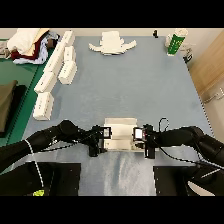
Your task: Fold the box.
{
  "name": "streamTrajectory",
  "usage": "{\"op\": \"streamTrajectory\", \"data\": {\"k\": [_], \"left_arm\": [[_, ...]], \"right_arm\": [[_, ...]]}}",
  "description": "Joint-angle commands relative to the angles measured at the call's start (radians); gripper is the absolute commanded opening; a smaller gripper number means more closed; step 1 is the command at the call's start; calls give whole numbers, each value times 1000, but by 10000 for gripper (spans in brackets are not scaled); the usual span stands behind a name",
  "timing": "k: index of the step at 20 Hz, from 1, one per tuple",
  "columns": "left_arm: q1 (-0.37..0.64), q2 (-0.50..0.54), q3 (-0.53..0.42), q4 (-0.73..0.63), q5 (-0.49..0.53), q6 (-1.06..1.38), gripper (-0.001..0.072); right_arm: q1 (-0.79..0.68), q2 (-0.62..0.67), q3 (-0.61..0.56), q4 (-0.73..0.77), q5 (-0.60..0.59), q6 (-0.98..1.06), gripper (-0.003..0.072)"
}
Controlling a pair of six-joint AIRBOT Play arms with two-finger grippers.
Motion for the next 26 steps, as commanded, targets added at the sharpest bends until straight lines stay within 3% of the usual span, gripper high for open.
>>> {"op": "streamTrajectory", "data": {"k": [1,2,3,5,6,12,13,16,17,18,23,26], "left_arm": [[0,0,0,0,0,0,479],[0,0,0,0,0,0,479],[0,0,0,0,0,0,479],[0,0,0,0,0,0,479],[0,0,0,0,0,0,479],[0,0,0,0,0,0,479],[0,0,0,0,0,0,479],[0,0,0,0,0,0,479],[0,0,0,0,1,0,479],[0,0,0,0,0,0,479],[0,0,0,0,0,0,479],[0,0,0,0,0,0,479]], "right_arm": [[1,-26,0,62,13,-29,212],[1,-30,0,72,12,-38,395],[1,-31,0,74,12,-44,465],[1,-31,0,74,16,-44,489],[1,-31,0,74,19,-44,596],[1,-29,0,66,18,-42,602],[1,-29,0,64,18,-16,545],[1,-28,13,-38,12,364,123],[1,-28,26,-111,-6,534,33],[1,-27,43,-192,-33,706,2],[-55,39,142,-463,-264,1302,1],[-146,125,164,-762,-430,1764,1]]}}
